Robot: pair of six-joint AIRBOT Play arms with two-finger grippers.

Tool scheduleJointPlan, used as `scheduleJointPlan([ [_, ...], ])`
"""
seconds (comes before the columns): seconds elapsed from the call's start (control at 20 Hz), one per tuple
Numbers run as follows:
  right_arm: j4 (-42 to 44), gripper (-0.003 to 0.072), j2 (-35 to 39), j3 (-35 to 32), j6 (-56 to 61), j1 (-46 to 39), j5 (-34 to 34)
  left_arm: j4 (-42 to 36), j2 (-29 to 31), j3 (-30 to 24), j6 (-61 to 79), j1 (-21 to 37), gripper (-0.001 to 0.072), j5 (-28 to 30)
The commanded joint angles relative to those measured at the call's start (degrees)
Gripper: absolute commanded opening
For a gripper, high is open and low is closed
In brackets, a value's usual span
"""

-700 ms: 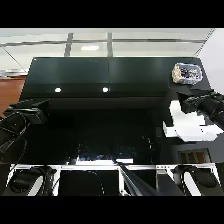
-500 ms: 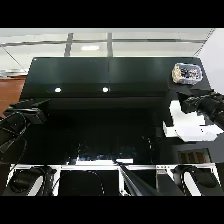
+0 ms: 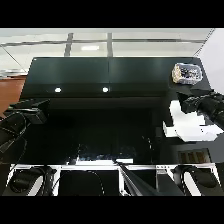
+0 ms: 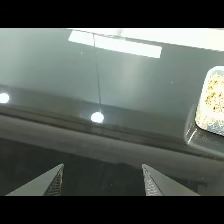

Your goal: Fold the box and place the chain.

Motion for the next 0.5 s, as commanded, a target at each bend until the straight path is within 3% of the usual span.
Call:
scheduleJointPlan([
  [0.0,1.6,0.0559,0.02,-0.02,0.07,0.02,-4.15,-0.09,-0.09,-0.2,0.0,-0.02,0.0699,2.34],
  [0.1,4.96,0.0559,-0.13,-0.02,-0.07,0.04,-6.58,-0.07,-0.48,-0.37,0.0,-0.02,0.0699,7.85],
  [0.3,1.51,0.0599,-5.6,-0.02,0.02,0.0,-14.99,-1.66,-1.95,-0.37,0.0,-0.04,0.0699,19.63],
  [0.35,1.64,0.0684,-8.0,-0.02,0.04,0.02,-15.89,-1.64,-2.91,-0.37,0.0,-0.04,0.0699,20.5],
  [0.45,1.75,0.0685,-12.96,-0.02,0.04,0.02,-15.78,-1.6,-6.43,-0.37,0.07,-0.07,0.0701,20.39],
])
